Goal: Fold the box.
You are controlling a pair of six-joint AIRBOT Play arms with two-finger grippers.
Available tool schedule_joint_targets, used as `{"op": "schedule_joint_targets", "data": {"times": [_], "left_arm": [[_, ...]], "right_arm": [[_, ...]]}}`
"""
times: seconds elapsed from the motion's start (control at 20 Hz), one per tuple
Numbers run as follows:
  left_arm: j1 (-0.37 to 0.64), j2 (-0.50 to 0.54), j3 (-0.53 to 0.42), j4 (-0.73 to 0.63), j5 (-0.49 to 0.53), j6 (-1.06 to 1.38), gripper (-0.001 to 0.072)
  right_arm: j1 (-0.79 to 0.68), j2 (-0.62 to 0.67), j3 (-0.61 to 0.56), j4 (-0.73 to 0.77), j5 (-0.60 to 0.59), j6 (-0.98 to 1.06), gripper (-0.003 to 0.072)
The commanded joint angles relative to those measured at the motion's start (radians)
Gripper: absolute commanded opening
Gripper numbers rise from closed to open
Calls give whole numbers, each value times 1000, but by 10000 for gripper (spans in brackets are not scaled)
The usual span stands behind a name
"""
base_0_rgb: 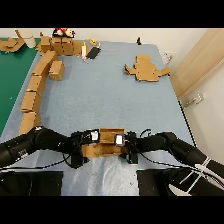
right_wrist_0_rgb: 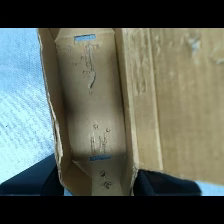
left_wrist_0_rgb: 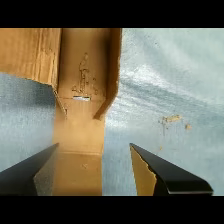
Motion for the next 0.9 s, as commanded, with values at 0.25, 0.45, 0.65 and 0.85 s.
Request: {"op": "schedule_joint_targets", "data": {"times": [0.25, 0.45, 0.65, 0.85], "left_arm": [[-2, -71, 1, -212, 105, 187, 682], [-2, -83, 0, -213, 130, 232, 681], [-2, -89, 0, -212, 158, 243, 461], [-2, -89, 0, -213, 150, 282, 346]], "right_arm": [[0, 0, 0, 0, 0, 0, 412], [0, 0, 0, 0, 0, 0, 412], [0, 0, 0, 0, 0, 0, 412], [0, 0, 0, 0, 0, 0, 412]]}}
